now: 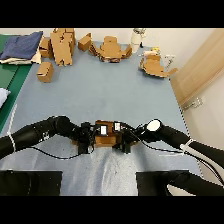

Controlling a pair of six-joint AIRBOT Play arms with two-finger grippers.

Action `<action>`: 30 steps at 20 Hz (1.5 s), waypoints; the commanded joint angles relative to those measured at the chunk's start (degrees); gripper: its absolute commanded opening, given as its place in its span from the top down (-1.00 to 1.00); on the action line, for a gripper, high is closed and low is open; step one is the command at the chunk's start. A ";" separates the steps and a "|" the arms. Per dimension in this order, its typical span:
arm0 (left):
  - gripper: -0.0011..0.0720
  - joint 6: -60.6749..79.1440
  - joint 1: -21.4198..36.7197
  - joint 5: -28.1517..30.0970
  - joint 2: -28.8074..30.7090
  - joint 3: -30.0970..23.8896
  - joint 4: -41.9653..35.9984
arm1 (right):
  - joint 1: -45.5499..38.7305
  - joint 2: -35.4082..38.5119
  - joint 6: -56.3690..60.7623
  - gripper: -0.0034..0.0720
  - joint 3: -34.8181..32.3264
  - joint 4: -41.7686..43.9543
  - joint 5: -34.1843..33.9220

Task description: Fold the box.

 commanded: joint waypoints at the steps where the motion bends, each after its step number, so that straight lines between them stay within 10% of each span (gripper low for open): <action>1: 0.49 0.13 -0.13 2.60 -0.39 0.07 -1.55 | 0.04 0.00 -0.02 -0.43 0.00 -0.37 0.09; 9: 0.48 0.22 -0.11 3.45 -1.09 0.07 -4.20 | 0.04 0.00 -0.02 -0.43 -0.02 -0.42 0.02; 11: -0.33 -0.02 -0.11 3.13 -1.09 0.07 -4.20 | 0.04 0.00 0.00 -0.43 0.00 -0.59 -0.11; 16: -0.34 0.00 -0.11 3.17 -1.09 0.07 -3.96 | 0.04 -0.02 -0.02 -0.43 0.00 -0.83 -0.11; 17: -0.31 -0.04 0.00 3.13 -1.05 0.07 -3.45 | 0.04 0.00 0.00 -0.43 0.00 -0.83 -0.11; 19: 0.92 -4.81 0.15 2.93 -0.17 0.07 1.92 | 0.04 0.00 -0.02 -0.43 -0.02 -0.85 -0.11; 25: 0.94 -42.69 6.75 -9.55 8.13 0.04 26.86 | 0.04 0.00 -0.02 -0.43 -0.02 -0.85 -0.13; 30: 0.94 -66.14 15.47 -12.00 18.51 0.04 31.23 | 0.04 -0.02 -0.02 -0.43 0.00 -0.85 -0.13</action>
